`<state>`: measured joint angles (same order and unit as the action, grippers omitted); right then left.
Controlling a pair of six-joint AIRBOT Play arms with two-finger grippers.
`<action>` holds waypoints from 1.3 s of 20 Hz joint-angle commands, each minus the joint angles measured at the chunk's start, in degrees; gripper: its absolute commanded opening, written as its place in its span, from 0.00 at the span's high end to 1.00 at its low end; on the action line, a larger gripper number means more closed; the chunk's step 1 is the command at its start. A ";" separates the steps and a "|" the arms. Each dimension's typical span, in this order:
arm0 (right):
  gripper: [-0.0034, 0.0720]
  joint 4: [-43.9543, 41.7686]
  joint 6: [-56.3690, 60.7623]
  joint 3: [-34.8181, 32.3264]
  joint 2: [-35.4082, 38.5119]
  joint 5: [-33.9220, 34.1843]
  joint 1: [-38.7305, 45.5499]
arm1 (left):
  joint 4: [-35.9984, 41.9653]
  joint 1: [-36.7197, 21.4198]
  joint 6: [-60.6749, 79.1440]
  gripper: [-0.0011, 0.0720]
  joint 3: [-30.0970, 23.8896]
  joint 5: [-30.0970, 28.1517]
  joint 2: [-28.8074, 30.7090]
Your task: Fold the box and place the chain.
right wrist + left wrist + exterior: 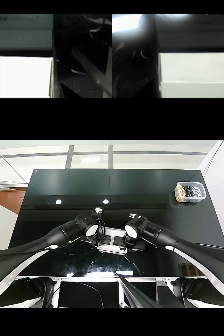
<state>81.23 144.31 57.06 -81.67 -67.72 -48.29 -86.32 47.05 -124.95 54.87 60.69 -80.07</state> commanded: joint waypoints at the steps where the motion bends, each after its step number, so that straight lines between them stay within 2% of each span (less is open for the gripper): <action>1: 0.77 -0.17 0.11 0.07 -0.15 1.18 -0.02 | 0.00 0.02 0.02 0.94 -0.02 0.02 0.00; 3: 0.79 -0.15 0.11 0.07 -0.15 1.31 -0.02 | 0.00 0.02 0.02 0.94 -0.02 0.02 0.00; 4: 0.89 -0.13 0.11 0.07 -0.15 1.33 -0.02 | 0.00 0.02 0.02 0.94 -0.02 0.04 0.00; 12: 0.89 -0.11 0.07 0.07 -0.15 0.15 -0.02 | 0.00 0.02 0.02 0.94 -0.02 0.00 0.00; 14: 0.70 0.04 0.09 0.07 -0.15 -0.28 -0.02 | 0.00 0.02 0.02 0.94 -0.02 -0.02 0.00; 15: 0.68 0.02 0.11 0.07 -0.13 -0.28 -0.02 | 0.00 0.02 0.02 0.94 -0.02 0.00 0.00; 26: 0.68 1.70 -0.59 1.99 -0.17 -0.87 -0.02 | 0.00 0.02 0.02 0.94 -0.02 0.00 0.00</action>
<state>82.13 144.18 58.50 -81.78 -68.12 -48.29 -86.30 47.05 -124.95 54.87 60.69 -80.07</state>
